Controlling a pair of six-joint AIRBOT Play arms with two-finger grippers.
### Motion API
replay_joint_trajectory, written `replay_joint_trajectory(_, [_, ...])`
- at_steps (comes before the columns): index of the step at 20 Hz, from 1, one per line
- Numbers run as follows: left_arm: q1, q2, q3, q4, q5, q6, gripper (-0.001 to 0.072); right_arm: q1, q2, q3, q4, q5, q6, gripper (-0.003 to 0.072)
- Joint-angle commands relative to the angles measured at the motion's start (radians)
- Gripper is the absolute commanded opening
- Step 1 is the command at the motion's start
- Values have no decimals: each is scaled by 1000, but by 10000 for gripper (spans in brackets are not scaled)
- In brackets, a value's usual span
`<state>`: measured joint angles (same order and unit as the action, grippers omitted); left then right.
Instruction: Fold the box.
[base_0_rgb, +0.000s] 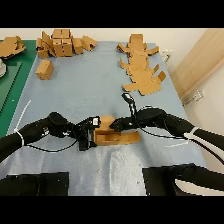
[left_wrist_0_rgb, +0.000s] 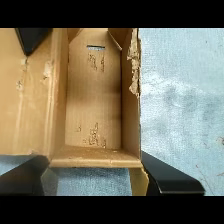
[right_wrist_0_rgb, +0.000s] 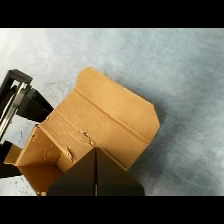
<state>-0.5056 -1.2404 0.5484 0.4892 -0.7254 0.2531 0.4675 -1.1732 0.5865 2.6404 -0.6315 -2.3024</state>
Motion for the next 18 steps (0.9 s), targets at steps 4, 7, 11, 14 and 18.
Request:
replay_joint_trajectory(4, [0, 1, 1, 0, 0, 0, 478, -1, -24, 1, 2, 15, -2, -1])
replay_joint_trajectory(7, [0, 1, 1, 0, 0, 0, 478, -1, -24, 1, 2, 30, -2, -1])
replay_joint_trajectory(11, [0, 1, 1, 0, 0, 0, 478, -1, -23, 1, 1, 40, -2, -1])
replay_joint_trajectory(14, [0, 1, 1, 0, 0, 0, 478, -1, 29, 14, -29, 13, -2, 1])
replay_joint_trajectory(18, [0, 1, 1, 0, 0, 0, 478, -27, 262, 42, -182, -107, 30, 3])
